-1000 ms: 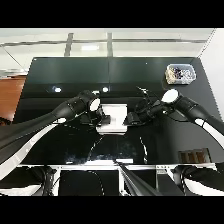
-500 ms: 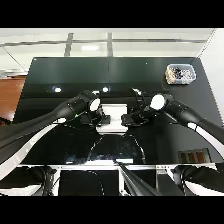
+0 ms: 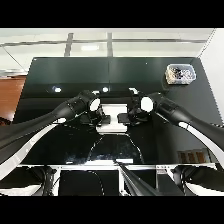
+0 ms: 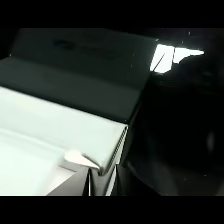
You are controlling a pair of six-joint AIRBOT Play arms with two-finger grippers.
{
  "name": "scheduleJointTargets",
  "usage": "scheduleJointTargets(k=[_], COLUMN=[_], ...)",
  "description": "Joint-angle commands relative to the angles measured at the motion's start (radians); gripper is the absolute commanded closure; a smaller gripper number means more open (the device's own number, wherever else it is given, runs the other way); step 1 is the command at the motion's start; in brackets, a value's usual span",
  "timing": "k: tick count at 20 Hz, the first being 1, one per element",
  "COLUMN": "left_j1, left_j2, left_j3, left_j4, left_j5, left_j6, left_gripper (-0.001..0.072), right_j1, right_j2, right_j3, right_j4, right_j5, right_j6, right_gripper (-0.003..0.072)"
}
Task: Fold the box and place the chain.
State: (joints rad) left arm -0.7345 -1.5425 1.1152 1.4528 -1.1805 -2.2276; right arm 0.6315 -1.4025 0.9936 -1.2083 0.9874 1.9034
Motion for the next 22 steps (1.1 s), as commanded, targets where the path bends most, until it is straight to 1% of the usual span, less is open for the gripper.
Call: scheduleJointTargets(k=[1, 4, 7, 12, 13, 14, 18, 20, 22], left_j1=[0.001, 0.001, 0.001, 0.001, 0.001, 0.001, 0.001, 0.001, 0.001], left_j2=[0.000, 0.000, 0.000, 0.000, 0.000, 0.000, 0.000, 0.000, 0.000], left_j3=[0.000, 0.000, 0.000, 0.000, 0.000, 0.000, 0.000, 0.000, 0.000], left_j4=[0.001, 0.001, 0.001, 0.002, 0.002, 0.002, 0.001, 0.001, 0.001], left_j5=[0.002, 0.001, 0.001, 0.003, 0.003, 0.003, 0.003, 0.005, 0.006], left_j6=[0.001, 0.000, 0.000, 0.001, 0.001, 0.001, 0.001, 0.001, 0.001], left_gripper=[0.0682, 0.0682, 0.0682, 0.0682, 0.0682, 0.0682, 0.0682, 0.0682, 0.0682], right_j1=[0.060, 0.101, 0.111, 0.111, 0.110, 0.111, 0.110, 0.110, 0.110], right_j2=[-0.058, -0.105, -0.123, -0.139, -0.141, -0.141, -0.141, -0.141, -0.141], right_j3=[0.089, 0.141, 0.144, 0.144, 0.144, 0.144, 0.145, 0.147, 0.147], right_j4=[-0.148, -0.200, -0.205, -0.233, -0.234, -0.233, -0.232, -0.227, -0.230], right_j5=[0.087, 0.125, 0.132, 0.138, 0.139, 0.138, 0.143, 0.138, 0.134], right_j6=[0.119, 0.198, 0.257, 0.299, 0.303, 0.305, 0.320, 0.324, 0.328], right_gripper=[0.0500, 0.0500, 0.0500, 0.0502, 0.0627, 0.0658, 0.0655, 0.0418, 0.0423])
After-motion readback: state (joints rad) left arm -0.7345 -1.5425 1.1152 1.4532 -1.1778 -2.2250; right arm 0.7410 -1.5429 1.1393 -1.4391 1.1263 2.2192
